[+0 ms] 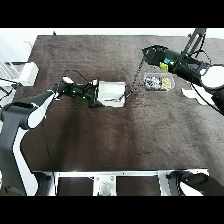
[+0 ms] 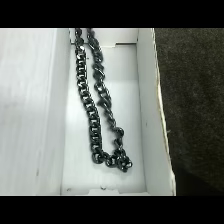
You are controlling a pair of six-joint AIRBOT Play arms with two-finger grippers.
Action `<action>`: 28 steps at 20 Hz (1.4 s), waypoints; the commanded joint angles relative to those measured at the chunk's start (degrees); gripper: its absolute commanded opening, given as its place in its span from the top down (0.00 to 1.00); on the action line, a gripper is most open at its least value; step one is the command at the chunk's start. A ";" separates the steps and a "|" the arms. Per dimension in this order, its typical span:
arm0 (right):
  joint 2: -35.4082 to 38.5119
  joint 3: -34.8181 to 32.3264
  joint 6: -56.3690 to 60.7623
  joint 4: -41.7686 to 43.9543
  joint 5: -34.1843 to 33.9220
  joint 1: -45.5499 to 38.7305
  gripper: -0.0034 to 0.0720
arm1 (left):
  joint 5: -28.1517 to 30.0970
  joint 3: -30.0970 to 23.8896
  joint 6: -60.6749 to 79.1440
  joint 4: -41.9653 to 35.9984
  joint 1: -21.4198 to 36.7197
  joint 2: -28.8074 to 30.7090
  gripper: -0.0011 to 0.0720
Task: Fold the box and place the chain.
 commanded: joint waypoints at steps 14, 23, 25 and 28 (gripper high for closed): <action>-15.56 -0.20 -0.07 0.02 -1.64 12.48 0.95 | 0.00 0.02 0.00 0.00 -0.02 0.00 0.58; -27.78 -0.17 -0.11 -0.26 -1.64 12.33 0.48 | 0.00 0.02 0.00 0.00 -0.02 0.00 0.58; -26.95 -0.17 -0.11 -0.26 -1.38 11.02 0.29 | 0.00 0.02 0.00 0.00 -0.02 0.00 0.58; -23.58 -0.20 -0.11 -1.05 0.28 6.64 0.29 | 0.00 0.02 0.00 0.00 -0.04 0.00 0.58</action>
